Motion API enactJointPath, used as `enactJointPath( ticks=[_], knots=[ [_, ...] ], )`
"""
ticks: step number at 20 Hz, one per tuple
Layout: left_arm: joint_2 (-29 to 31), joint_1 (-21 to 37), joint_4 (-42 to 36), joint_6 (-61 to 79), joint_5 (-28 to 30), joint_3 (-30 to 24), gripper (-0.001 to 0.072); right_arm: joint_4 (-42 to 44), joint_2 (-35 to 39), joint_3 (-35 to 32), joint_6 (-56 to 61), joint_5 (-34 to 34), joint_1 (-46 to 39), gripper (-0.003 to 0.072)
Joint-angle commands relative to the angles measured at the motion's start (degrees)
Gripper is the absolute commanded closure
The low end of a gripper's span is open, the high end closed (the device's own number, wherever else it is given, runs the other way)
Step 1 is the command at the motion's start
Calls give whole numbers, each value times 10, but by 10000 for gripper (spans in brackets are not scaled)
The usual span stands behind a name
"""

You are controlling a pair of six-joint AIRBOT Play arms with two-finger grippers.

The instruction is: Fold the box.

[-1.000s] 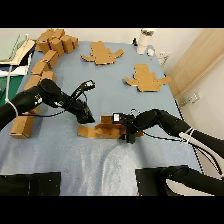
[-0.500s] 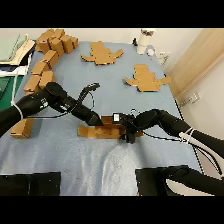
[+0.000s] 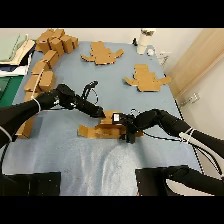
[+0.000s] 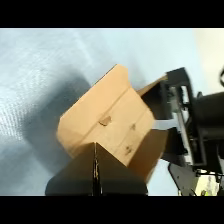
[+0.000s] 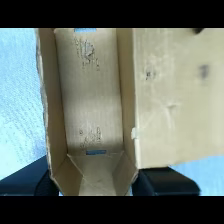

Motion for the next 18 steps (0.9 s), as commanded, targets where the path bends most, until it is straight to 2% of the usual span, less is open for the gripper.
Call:
enactJointPath(
  ticks=[1, 6, 9, 13, 15, 18],
  knots=[
    [-26, -1, 27, -31, -11, 12, 699, 0, 0, 0, 0, 0, 0, 115],
    [-25, 11, 16, -30, -39, 26, 698, 0, 0, 0, 0, 0, 0, 115],
    [2, 52, -33, 54, -118, 33, 699, 0, 0, 0, 0, 0, 0, 115],
    [69, 119, -26, 172, -248, 33, 700, 0, 0, 0, 0, 0, 0, 115],
    [105, 136, 20, 194, -268, 32, 700, 0, 0, 0, 0, 0, 0, 115],
    [152, 124, 137, 215, -272, 31, 700, 0, 0, 0, 0, 0, 0, 115]
  ],
)
